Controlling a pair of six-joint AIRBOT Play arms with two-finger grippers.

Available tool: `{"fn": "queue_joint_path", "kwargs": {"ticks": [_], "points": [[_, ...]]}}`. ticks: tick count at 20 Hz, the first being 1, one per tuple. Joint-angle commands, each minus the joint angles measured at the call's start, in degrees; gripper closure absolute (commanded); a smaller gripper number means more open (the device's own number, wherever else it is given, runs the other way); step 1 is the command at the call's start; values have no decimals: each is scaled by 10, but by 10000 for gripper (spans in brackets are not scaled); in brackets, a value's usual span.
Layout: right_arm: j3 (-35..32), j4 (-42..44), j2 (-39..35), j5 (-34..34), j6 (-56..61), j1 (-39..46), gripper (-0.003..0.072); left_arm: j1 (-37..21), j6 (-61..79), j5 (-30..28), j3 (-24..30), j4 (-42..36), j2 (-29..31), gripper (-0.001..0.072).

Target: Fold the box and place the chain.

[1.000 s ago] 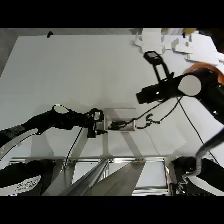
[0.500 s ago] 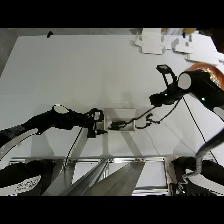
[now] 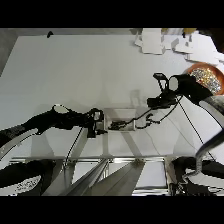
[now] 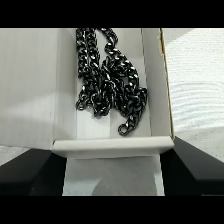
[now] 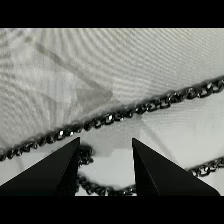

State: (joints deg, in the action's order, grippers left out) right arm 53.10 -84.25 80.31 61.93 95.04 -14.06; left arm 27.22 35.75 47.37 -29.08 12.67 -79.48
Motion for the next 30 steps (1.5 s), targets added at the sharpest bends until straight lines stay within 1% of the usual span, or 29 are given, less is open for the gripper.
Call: {"fn": "queue_joint_path", "kwargs": {"ticks": [1, 4, 5, 7, 9, 11, 13, 17, 20, 23, 26, 30], "points": [[0, 0, 8, -22, 12, 0, 362, 0, 0, 0, 0, 0, 0, 453], [0, 0, 22, -12, 19, 0, 371, 0, 0, 0, 0, 0, 0, 453], [0, 0, 27, -10, 22, 0, 412, 0, 0, 0, 0, 0, 0, 453], [0, 0, 29, -13, 18, -2, 569, 0, 0, 0, 0, 0, 0, 453], [0, 0, 28, -10, 0, -5, 670, 0, 0, 0, 0, 0, 0, 453], [0, 0, 14, -3, -11, -14, 671, 0, 0, 0, 0, 0, 0, 453], [0, 0, -17, 1, -22, -29, 671, 0, 0, 0, 0, 0, 0, 453], [0, 18, -122, 5, -23, -85, 671, 0, 0, 0, 0, 0, 0, 453], [0, 61, -207, 4, -19, -149, 671, 0, 0, 0, 0, 0, 0, 453], [0, 93, -270, -3, 10, -207, 671, 0, 0, 0, 0, 0, 0, 453], [0, 122, -306, -27, 29, -264, 671, 0, 0, 0, 0, 0, 0, 453], [0, 128, -309, -71, 57, -326, 671, 0, 0, 0, 0, 0, 0, 453]]}}
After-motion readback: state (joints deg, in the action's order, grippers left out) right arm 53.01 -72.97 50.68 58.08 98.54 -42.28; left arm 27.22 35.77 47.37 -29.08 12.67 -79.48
